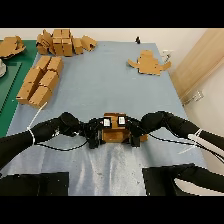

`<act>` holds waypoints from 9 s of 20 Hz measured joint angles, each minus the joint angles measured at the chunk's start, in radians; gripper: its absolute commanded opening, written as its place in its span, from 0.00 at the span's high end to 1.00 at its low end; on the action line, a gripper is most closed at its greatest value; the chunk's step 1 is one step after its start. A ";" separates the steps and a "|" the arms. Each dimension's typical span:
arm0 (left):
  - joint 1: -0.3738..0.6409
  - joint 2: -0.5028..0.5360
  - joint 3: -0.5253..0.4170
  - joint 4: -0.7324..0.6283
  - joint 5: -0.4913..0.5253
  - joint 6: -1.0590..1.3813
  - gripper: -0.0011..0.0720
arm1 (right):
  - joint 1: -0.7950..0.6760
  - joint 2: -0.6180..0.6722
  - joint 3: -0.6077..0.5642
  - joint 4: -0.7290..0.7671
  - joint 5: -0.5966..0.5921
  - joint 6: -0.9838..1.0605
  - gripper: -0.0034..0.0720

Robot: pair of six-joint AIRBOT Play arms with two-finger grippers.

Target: Fold the box.

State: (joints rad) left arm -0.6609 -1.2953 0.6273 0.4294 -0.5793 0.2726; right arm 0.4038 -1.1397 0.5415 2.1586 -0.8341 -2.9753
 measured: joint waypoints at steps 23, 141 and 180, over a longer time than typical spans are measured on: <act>0.000 0.000 0.000 -0.001 0.002 -0.001 0.51 | -0.014 0.097 0.027 -0.169 -0.058 0.071 0.20; 0.163 0.054 -0.074 0.097 -0.109 0.025 0.51 | -0.140 -0.413 0.283 0.651 -0.253 0.660 0.96; 0.163 0.054 -0.073 0.097 -0.110 0.026 0.51 | 0.143 0.084 -0.019 -0.006 0.299 0.195 0.34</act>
State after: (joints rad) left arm -0.4984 -1.2411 0.5541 0.5266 -0.6891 0.2985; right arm 0.5468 -1.0557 0.5228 2.1525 -0.5350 -2.7804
